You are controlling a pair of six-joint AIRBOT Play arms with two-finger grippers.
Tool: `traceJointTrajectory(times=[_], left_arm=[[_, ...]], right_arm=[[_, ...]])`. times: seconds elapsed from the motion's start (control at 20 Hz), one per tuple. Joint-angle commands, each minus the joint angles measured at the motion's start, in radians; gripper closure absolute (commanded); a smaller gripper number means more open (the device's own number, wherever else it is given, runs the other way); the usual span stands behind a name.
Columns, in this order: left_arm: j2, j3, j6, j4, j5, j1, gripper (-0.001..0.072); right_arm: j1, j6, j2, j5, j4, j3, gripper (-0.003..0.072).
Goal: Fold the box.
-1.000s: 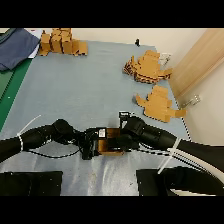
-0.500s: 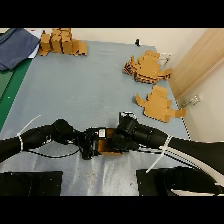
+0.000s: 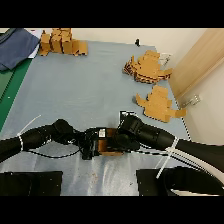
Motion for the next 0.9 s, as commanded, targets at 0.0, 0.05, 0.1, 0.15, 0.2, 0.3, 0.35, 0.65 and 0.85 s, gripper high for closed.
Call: traceJointTrajectory(times=[0.0, 0.05, 0.1, 0.15, 0.2, 0.3, 0.35, 0.65, 0.85], left_arm=[[0.0, 0.0, 0.002, 0.002, 0.001, 0.0, 0.0283], [0.0, 0.0, 0.002, 0.002, 0.0, 0.0, 0.0283], [0.0, 0.0, 0.002, 0.002, 0.001, 0.0, 0.0283], [0.0, 0.0, 0.002, 0.002, 0.0, 0.0, 0.0283], [0.0, 0.0, 0.002, 0.002, 0.0, 0.0, 0.0284], [0.0, 0.0, 0.002, 0.002, 0.001, 0.0, 0.0284], [0.0, 0.0, 0.002, 0.002, 0.0, 0.0, 0.0284], [0.0, 0.0, 0.002, 0.002, 0.0, 0.0, 0.0283], [0.0, 0.0, 0.002, 0.002, 0.001, 0.0, 0.0283]], right_arm=[[-0.001, 0.002, 0.027, -0.065, -0.01, 0.001, 0.0381], [-0.001, 0.002, 0.027, -0.08, -0.01, 0.001, 0.0381], [0.0, 0.002, 0.031, -0.08, -0.01, 0.001, 0.0381], [0.003, 0.002, 0.04, -0.078, -0.01, 0.001, 0.0381], [0.006, 0.004, 0.053, -0.074, -0.01, 0.001, 0.0381], [0.006, 0.013, 0.095, -0.054, -0.013, 0.001, 0.0381], [0.006, 0.022, 0.116, -0.043, -0.015, 0.001, 0.0381], [0.006, 0.074, 0.261, -0.049, -0.044, 0.0, 0.043], [-0.076, 0.056, 0.336, -0.134, -0.058, -0.024, 0.0682]])
